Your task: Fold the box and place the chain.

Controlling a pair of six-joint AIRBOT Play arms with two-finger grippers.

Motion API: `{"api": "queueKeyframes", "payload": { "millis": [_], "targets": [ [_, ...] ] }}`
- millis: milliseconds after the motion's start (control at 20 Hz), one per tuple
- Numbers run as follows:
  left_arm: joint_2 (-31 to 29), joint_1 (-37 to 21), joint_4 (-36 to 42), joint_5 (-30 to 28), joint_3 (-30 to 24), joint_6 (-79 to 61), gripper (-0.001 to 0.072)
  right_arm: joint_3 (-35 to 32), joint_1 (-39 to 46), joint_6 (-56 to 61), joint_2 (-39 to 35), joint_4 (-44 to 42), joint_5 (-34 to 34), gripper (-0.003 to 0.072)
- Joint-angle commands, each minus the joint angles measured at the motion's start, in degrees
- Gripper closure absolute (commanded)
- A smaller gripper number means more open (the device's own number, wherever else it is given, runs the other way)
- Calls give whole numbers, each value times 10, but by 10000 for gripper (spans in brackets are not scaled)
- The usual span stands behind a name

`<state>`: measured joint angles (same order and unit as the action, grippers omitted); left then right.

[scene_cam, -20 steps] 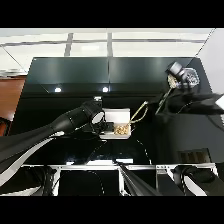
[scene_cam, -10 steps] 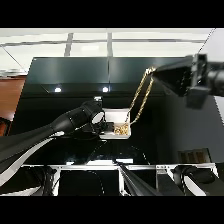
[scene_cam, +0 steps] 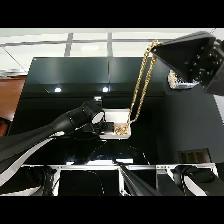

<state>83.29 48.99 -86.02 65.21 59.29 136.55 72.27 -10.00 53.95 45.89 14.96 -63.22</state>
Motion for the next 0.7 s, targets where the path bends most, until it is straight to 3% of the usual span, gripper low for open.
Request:
{"api": "queueKeyframes", "payload": {
  "millis": [0,450,650],
  "targets": [
    [0,0,0,0,0,0,680,1,-1,13,13,-12,-14,671],
    [0,0,0,0,0,0,680,68,-1,35,18,-10,-37,672],
    [0,0,0,0,0,0,680,67,-8,74,22,49,-72,671]
  ]
}}
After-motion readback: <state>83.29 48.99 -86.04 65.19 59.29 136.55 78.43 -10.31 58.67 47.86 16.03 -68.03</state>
